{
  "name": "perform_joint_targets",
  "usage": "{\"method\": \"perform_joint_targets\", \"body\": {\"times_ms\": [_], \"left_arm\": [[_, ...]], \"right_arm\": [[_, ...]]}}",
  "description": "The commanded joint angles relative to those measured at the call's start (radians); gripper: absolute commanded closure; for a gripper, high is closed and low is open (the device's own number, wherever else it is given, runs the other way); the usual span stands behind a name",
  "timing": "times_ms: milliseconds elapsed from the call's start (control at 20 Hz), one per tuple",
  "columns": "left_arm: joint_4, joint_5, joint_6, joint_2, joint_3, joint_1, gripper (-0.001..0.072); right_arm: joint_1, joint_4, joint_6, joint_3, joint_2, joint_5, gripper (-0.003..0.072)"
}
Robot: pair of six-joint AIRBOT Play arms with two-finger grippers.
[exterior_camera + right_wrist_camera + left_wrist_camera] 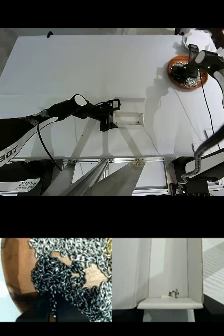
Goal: Fold the box and place the chain.
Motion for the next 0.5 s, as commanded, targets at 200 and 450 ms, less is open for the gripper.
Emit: {"method": "perform_joint_targets", "body": {"times_ms": [200, 450], "left_arm": [[0.000, -0.001, 0.000, 0.001, 0.000, -0.001, 0.0300], [0.000, -0.001, 0.000, 0.001, 0.000, -0.001, 0.0300]], "right_arm": [[0.000, 0.000, -0.003, 0.001, 0.022, 0.032, 0.0668], [0.000, 0.000, -0.084, 0.001, 0.118, 0.046, 0.0668]]}}
